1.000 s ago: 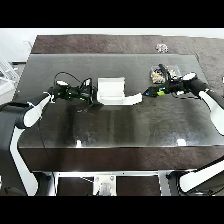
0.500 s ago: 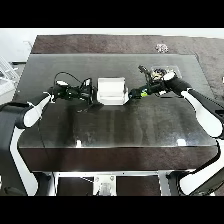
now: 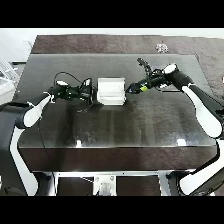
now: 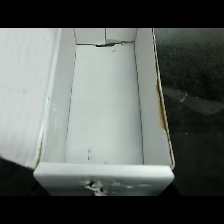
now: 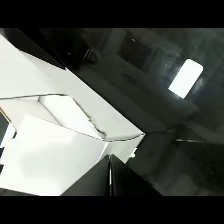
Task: Fold the box and place the chain.
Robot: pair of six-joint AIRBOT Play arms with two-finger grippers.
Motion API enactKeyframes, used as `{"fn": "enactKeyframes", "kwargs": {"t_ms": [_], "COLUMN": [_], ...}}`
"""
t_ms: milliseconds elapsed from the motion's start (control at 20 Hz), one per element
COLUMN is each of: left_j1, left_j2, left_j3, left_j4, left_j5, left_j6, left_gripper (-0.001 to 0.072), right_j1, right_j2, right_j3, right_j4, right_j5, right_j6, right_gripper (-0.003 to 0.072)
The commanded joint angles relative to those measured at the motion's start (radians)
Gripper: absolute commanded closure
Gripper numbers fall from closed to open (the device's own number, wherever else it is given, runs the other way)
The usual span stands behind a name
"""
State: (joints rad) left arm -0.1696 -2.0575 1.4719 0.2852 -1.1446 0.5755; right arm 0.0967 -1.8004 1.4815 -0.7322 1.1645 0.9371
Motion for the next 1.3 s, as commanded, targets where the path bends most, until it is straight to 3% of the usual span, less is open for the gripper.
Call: {"fn": "enactKeyframes", "kwargs": {"t_ms": [0, 50, 300, 400, 450, 950, 1250], "left_j1": [0.001, 0.000, 0.000, 0.000, 0.001, 0.000, 0.000], "left_j2": [0.001, 0.001, 0.001, 0.001, 0.001, 0.001, 0.001], "left_j3": [0.000, 0.000, 0.000, 0.000, 0.000, 0.000, 0.000], "left_j4": [0.000, 0.000, 0.000, 0.000, 0.000, -0.001, -0.001], "left_j5": [0.000, 0.000, 0.001, 0.000, 0.000, -0.003, -0.016], "left_j6": [0.000, 0.000, 0.000, 0.000, 0.000, 0.000, 0.001], "left_gripper": [0.0246, 0.0246, 0.0245, 0.0246, 0.0245, 0.0246, 0.0245], "right_j1": [0.001, 0.001, 0.002, 0.002, 0.002, 0.035, 0.087], "right_j2": [0.000, 0.000, 0.000, 0.000, 0.000, -0.002, -0.002], "right_j3": [0.009, 0.009, 0.009, 0.009, 0.009, 0.009, 0.052], "right_j4": [0.006, 0.010, 0.025, 0.026, 0.026, 0.010, -0.128], "right_j5": [0.034, 0.039, 0.084, 0.105, 0.105, 0.076, 0.048], "right_j6": [0.005, 0.005, 0.005, 0.006, 0.006, 0.068, 0.187], "right_gripper": [0.0514, 0.0470, 0.0457, 0.0291, 0.0245, 0.0185, 0.0185]}}
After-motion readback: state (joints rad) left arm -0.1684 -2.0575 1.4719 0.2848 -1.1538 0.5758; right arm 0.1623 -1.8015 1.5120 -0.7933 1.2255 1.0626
